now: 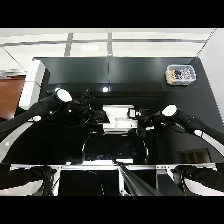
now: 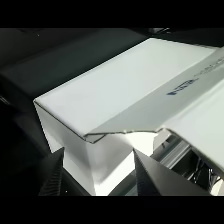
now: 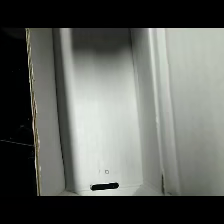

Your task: Fold the box and place the chain.

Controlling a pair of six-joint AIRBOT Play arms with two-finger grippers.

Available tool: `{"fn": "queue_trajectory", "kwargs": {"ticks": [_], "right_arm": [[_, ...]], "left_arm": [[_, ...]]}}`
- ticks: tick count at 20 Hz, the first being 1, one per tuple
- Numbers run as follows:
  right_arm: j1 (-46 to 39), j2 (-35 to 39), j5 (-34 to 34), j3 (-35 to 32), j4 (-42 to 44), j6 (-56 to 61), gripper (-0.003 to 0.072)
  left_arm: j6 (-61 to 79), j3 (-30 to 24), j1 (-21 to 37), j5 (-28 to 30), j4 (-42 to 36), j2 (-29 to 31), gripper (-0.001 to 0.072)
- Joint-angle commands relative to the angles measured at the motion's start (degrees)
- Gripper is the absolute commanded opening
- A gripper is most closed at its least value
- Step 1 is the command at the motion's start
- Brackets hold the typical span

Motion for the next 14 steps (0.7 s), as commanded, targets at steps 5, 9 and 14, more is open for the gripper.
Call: {"fn": "queue_trajectory", "kwargs": {"ticks": [5, 9, 14], "right_arm": [[0.0, 0.0, 0.0, 0.0, 0.0, 0.0, 0.0312], [0.0, 0.0, 0.0, 0.0, 0.0, 0.0, 0.0313], [0.0, 0.0, 0.0, 0.0, 0.0, 0.0, 0.0312]], "left_arm": [[-9.6, 2.5, -3.2, 1.9, 7.4, 0.0, 0.0482], [-15.3, 5.1, -4.3, 1.5, 13.9, 0.0, 0.0482], [-18.1, 6.5, -5.9, 1.4, 18.2, 0.0, 0.0482]]}}
